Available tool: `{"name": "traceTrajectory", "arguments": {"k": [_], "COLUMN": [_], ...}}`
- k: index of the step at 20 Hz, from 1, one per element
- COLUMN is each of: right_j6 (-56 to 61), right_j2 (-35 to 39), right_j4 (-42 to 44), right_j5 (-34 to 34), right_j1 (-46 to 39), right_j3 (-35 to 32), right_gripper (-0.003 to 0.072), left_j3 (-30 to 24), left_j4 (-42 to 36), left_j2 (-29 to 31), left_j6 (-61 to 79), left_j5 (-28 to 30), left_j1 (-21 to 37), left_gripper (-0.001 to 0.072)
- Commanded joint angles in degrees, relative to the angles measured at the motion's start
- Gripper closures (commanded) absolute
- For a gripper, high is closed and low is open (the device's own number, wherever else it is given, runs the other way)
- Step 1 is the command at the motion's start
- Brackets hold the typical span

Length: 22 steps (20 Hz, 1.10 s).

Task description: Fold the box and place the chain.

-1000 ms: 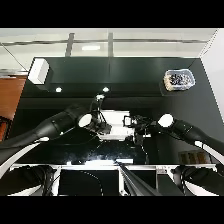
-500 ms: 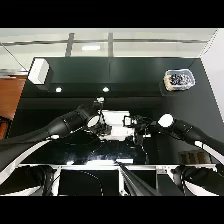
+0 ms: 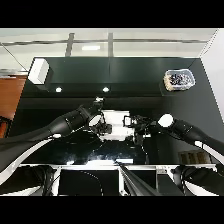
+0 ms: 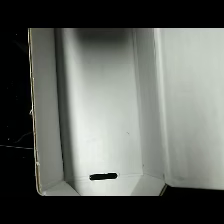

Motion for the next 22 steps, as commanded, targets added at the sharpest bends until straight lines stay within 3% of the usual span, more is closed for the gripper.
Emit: {"name": "traceTrajectory", "arguments": {"k": [1,7,10,12,13,16,17,19,20,22], "right_j6": [0.0,0.0,0.0,0.0,0.0,0.0,0.0,0.0,0.0,0.0], "right_j2": [0.0,0.0,0.0,0.0,0.0,0.0,0.0,0.0,0.0,0.0], "right_j4": [0.0,0.0,0.0,0.0,0.0,0.0,0.0,0.0,0.0,0.0], "right_j5": [0.0,0.0,0.0,0.0,0.0,0.0,0.0,0.0,0.0,0.0], "right_j1": [0.0,0.0,0.0,0.0,0.0,0.0,0.0,0.0,0.0,0.0], "right_j3": [0.0,0.0,0.0,0.0,0.0,0.0,0.0,0.0,0.0,0.0], "right_gripper": [0.0449,0.0449,0.0450,0.0450,0.0450,0.0449,0.0449,0.0450,0.0450,0.0450], "left_j3": [0.3,0.4,0.4,0.4,0.4,0.4,0.5,1.0,1.4,1.6], "left_j4": [0.0,0.0,-0.1,-0.3,-1.0,-1.3,-1.4,-1.2,-1.0,-0.7], "left_j2": [-0.2,-0.7,-1.0,-1.0,-1.0,-1.0,-1.0,-1.0,-1.0,-1.0], "left_j6": [-0.8,-2.0,-2.2,-2.2,-2.2,-2.2,-2.2,-2.2,-2.2,-2.2], "left_j5": [0.4,0.8,0.7,0.7,0.8,1.2,1.2,0.2,-0.5,-1.0], "left_j1": [0.0,0.0,0.0,0.0,0.0,0.0,0.0,0.0,0.2,0.2], "left_gripper": [0.0439,0.0442,0.0497,0.0646,0.0685,0.0685,0.0677,0.0442,0.0381,0.0374]}}
